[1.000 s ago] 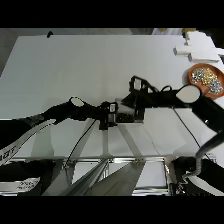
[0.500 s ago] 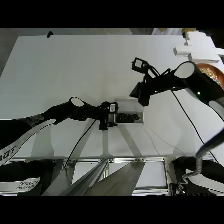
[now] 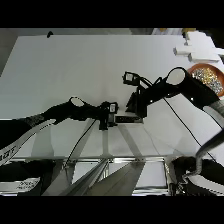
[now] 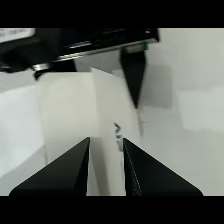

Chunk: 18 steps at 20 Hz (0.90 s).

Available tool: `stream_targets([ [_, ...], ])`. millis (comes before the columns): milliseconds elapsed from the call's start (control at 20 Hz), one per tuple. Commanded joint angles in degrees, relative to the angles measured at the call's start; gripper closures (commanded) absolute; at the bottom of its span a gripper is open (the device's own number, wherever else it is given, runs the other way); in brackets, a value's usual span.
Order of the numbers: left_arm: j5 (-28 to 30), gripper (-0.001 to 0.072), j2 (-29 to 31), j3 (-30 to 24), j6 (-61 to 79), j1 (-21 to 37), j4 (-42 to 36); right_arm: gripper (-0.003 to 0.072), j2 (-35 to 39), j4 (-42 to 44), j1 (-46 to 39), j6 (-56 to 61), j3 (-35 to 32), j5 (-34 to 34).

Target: Fold the box and place the chain.

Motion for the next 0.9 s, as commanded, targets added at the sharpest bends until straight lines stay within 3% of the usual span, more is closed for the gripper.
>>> stream_targets([
  [0,0.0,0.0638,0.0,0.0,0.0,0.0,0.0,0.0447,3.4,-1.1,3.0,-1.9,-3.9,-1.5],
  [400,0.0,0.0638,0.0,0.0,0.0,0.0,0.0,0.0447,3.8,-8.7,7.3,-1.9,-7.2,-8.9],
  [750,0.0,0.0638,0.0,0.0,0.0,0.0,0.0,0.0449,3.9,-12.2,7.3,-1.9,-7.2,-9.7],
  [850,0.0,0.0638,0.0,0.0,0.0,0.0,0.0,0.0517,3.9,-12.2,7.3,-1.9,-7.2,-9.7],
])
